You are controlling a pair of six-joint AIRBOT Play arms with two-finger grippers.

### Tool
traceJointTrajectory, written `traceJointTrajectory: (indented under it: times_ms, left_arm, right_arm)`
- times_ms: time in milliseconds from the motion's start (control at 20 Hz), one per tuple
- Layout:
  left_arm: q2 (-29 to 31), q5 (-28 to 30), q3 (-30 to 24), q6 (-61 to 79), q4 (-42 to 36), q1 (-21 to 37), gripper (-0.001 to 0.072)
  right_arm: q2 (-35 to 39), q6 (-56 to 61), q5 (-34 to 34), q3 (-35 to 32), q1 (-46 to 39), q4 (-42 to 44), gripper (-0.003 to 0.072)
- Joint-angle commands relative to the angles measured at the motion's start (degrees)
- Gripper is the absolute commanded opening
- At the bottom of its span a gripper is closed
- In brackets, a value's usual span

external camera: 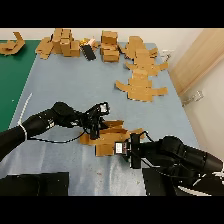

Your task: Fold the box.

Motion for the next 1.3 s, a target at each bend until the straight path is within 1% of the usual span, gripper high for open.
traceJointTrajectory:
  times_ms: [0, 100, 200, 400, 700, 750, 800, 1050, 1250]
  left_arm:
    - [0.04, 0.0, 0.07, 0.0, 0.02, -0.02, 0.0011]
    - [0.04, 0.0, 0.07, 0.0, 0.02, -0.02, 0.0011]
    - [0.02, 0.0, 0.04, 0.0, 0.02, -0.02, 0.0011]
    - [0.04, 0.0, 0.04, 0.0, 0.02, -0.02, 0.0011]
    - [0.04, 0.0, 0.04, 0.0, 0.02, -0.02, 0.0011]
    - [0.04, 0.0, 0.07, 0.0, 0.02, -0.02, 0.0011]
    - [0.04, 0.0, 0.07, 0.0, 0.02, -0.02, 0.0011]
    - [0.02, 0.0, 0.07, 0.0, 0.02, -0.02, 0.0011]
    - [0.04, 0.0, 0.07, 0.0, 0.02, -0.02, 0.0011]
  right_arm:
    - [-0.2, -8.79, -0.15, -0.04, 0.11, 0.76, 0.0467]
    - [-1.01, -13.77, 0.04, -0.48, 0.11, 2.03, 0.0467]
    - [-2.27, -16.0, 0.46, -0.81, 0.11, 3.37, 0.0466]
    - [-3.76, -16.09, 5.07, -0.81, 0.11, 3.02, 0.0467]
    - [-5.53, -16.09, 7.32, -0.81, 0.11, -0.42, 0.0465]
    - [-5.53, -16.06, 7.32, -0.81, 0.11, -0.83, 0.0464]
    - [-5.51, -16.09, 7.37, -0.81, 0.11, -1.51, 0.0446]
    - [-5.11, -16.04, 7.76, -0.79, 0.11, -3.39, 0.0443]
    - [-1.97, -15.58, 6.86, -0.79, 1.31, -3.37, 0.0443]
